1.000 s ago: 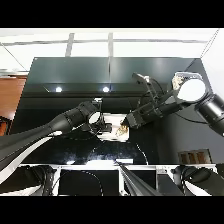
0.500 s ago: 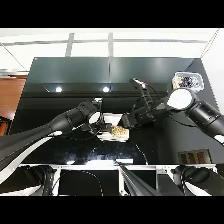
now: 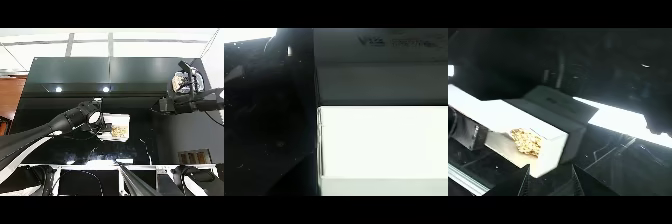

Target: Fold the box and place the chain.

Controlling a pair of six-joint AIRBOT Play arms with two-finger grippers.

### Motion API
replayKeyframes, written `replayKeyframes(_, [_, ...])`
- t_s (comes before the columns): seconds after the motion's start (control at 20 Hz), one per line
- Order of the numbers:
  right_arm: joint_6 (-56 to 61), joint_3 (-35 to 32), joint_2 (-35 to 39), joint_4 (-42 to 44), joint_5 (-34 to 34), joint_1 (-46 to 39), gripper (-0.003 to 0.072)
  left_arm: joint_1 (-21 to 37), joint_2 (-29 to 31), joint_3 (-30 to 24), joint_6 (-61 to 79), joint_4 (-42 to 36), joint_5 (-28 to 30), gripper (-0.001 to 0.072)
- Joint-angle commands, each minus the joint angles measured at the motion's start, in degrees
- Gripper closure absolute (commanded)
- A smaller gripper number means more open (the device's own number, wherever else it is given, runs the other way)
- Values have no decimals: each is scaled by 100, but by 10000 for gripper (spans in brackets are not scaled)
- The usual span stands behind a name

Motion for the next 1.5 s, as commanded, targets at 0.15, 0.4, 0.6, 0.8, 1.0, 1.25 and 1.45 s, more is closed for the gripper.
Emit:
replayKeyframes(0.15, [-68, -39, 120, -105, 160, -249, 377, 9, 227, 367, -345, -98, -330, 202])
replayKeyframes(0.4, [-63, -39, 118, -227, 155, -249, 376, -151, 1453, 422, 896, 415, -1147, 202])
replayKeyframes(0.6, [-13, -39, 118, -223, 129, -249, 376, 306, 2870, -289, 1239, 1423, -1683, 206])
replayKeyframes(0.8, [11, -39, 118, -216, -20, -249, 376, 2470, 3652, -2020, 1539, -59, -603, 205])
replayKeyframes(1.0, [87, -39, 116, -223, -101, -249, 376, 4035, 3609, -3449, 7698, -5082, 986, 194])
replayKeyframes(1.25, [111, -39, 114, -247, -103, -249, 376, 3864, 3552, -3560, 12181, -5659, 800, -2])
replayKeyframes(1.45, [308, -39, 114, -243, -94, -240, 376, 3456, 3414, -3469, 13510, -5300, 1049, -1])
